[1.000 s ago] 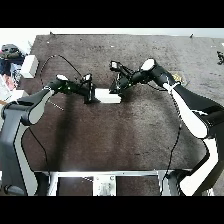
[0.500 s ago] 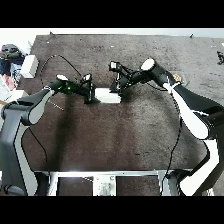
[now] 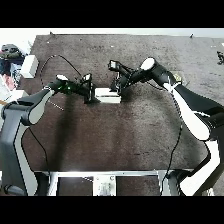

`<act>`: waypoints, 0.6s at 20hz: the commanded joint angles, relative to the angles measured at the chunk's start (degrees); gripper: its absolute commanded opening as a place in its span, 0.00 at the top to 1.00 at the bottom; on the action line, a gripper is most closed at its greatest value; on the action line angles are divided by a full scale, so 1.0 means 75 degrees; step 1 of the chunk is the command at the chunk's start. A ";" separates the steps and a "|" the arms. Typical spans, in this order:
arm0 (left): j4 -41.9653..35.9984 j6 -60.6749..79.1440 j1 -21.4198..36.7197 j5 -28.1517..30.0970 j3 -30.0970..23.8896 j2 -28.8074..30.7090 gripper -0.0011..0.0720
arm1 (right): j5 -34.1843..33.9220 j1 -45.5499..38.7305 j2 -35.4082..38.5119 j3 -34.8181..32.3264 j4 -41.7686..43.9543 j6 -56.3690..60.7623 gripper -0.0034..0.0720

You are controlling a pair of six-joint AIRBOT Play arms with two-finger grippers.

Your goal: Fold the box and place the chain.

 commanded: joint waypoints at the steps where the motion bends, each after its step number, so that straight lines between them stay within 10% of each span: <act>1: 0.0006 0.0009 0.0003 -0.0003 0.0006 0.0006 0.50 | 0.0020 0.0105 -0.0026 0.0003 -0.0239 0.0070 0.74; 12: 0.0006 0.0012 0.0003 -0.0003 0.0006 0.0006 0.50 | 0.0423 0.0236 -0.0073 -0.0061 -0.0629 0.0259 0.74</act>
